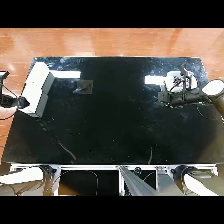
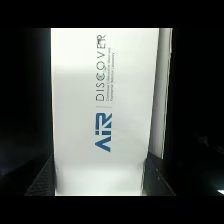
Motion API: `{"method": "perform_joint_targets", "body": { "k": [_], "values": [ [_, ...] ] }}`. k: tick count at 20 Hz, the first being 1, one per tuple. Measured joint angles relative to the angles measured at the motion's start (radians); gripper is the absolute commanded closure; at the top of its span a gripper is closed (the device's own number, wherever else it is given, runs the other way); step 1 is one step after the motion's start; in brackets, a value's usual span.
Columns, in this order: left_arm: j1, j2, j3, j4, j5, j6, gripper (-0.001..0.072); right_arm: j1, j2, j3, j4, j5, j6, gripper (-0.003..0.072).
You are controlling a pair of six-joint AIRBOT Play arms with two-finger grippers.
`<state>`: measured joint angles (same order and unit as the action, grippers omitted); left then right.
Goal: Fold the box and place the chain.
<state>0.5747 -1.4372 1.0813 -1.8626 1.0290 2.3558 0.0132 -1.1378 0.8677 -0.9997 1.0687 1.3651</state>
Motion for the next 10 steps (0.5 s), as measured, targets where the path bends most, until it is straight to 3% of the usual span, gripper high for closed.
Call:
{"method": "perform_joint_targets", "body": {
  "k": [10],
  "values": [
    [-0.002,0.076,0.157,0.050,0.190,-0.105,0.0081,0.000,0.000,0.000,-0.006,-0.006,-0.012,0.0658]
  ]
}}
